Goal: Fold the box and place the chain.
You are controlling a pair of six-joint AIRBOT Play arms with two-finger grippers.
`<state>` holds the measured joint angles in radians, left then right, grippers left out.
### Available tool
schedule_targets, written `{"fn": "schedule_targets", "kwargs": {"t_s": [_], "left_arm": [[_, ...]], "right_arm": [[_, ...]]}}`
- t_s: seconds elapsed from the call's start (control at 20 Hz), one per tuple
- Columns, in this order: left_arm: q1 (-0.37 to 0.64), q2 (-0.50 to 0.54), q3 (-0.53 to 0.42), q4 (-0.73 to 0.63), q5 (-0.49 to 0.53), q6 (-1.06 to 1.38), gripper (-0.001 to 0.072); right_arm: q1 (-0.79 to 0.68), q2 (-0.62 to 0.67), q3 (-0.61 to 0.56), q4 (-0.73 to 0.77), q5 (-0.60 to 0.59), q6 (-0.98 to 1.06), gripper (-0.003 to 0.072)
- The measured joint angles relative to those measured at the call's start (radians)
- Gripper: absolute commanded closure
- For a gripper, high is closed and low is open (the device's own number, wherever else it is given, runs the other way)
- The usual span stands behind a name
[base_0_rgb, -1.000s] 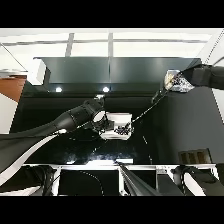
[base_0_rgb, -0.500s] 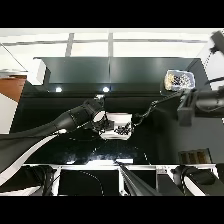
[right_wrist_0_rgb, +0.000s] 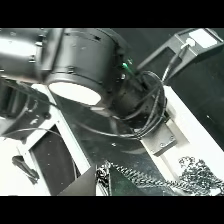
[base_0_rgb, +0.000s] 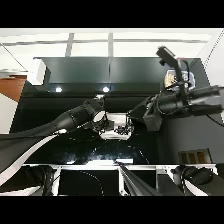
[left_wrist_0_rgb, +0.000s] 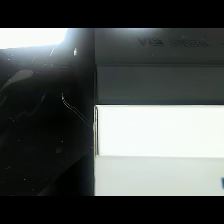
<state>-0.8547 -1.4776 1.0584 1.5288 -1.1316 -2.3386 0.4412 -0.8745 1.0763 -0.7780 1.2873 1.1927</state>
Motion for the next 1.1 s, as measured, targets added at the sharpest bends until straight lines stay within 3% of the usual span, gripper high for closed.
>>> {"fn": "schedule_targets", "kwargs": {"t_s": [0.4,0.45,0.5,0.7,0.9,1.1], "left_arm": [[0.000,0.000,0.000,0.000,0.000,0.000,0.0681],[0.000,0.000,0.000,0.000,0.000,0.000,0.0680],[0.000,0.000,0.000,0.000,0.000,0.000,0.0681],[0.000,0.000,0.000,0.000,0.001,0.000,0.0681],[0.000,0.000,0.000,0.000,-0.001,0.000,0.0681],[0.000,0.000,0.000,0.000,-0.002,0.000,0.0680]], "right_arm": [[0.020,-0.066,-0.006,-0.050,-0.018,-0.008,0.0651],[0.020,-0.068,-0.010,-0.055,-0.016,-0.007,0.0382],[0.020,-0.069,-0.014,-0.063,-0.016,-0.006,-0.0034],[-0.048,-0.061,-0.021,-0.131,0.003,0.003,-0.0022],[-0.238,-0.034,-0.054,-0.216,0.013,-0.075,-0.0022],[-0.399,-0.020,-0.274,-0.142,-0.170,-0.287,-0.0024]]}}
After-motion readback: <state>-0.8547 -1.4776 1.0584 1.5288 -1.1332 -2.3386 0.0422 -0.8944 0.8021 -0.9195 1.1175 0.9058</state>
